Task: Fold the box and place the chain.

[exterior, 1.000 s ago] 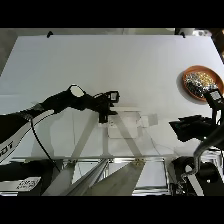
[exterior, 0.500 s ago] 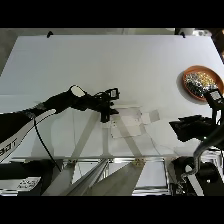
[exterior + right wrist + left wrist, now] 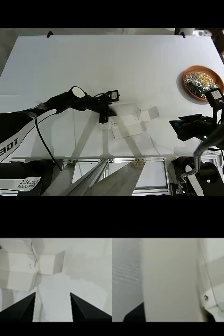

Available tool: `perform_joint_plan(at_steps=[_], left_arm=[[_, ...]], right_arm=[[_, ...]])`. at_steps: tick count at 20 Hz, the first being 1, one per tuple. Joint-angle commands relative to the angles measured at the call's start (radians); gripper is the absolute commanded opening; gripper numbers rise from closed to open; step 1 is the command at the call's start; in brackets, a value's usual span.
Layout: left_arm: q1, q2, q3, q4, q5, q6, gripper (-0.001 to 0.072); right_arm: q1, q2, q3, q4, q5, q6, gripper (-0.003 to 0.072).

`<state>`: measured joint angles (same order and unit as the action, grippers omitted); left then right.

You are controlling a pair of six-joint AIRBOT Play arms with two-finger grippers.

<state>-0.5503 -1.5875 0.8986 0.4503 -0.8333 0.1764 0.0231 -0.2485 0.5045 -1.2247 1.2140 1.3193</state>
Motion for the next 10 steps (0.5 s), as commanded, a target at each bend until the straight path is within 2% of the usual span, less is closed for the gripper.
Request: perform_joint_plan(at_steps=[1, 4, 6, 8, 10], left_arm=[[0.0, 0.002, 0.0, 0.0, -0.008, 0.006, 0.0174], [0.0, 0.002, 0.0, 0.024, -0.008, 0.006, 0.0169], [-0.001, 0.002, 0.0, 0.056, -0.008, 0.006, 0.0124], [-0.01, 0.002, 0.0, 0.124, -0.006, 0.006, 0.0024], [-0.028, 0.002, 0.0, 0.2, 0.004, 0.006, 0.0008]], right_arm=[[0.001, 0.001, 0.0, -0.001, -0.003, 0.0, 0.0466], [0.001, 0.001, 0.0, -0.002, -0.003, 0.0, 0.0466], [0.001, 0.001, 0.0, -0.002, -0.003, 0.0, 0.0466], [0.001, 0.001, 0.0, -0.002, -0.006, 0.0, 0.0466], [0.001, 0.001, 0.0, -0.002, -0.008, 0.0, 0.0466]])
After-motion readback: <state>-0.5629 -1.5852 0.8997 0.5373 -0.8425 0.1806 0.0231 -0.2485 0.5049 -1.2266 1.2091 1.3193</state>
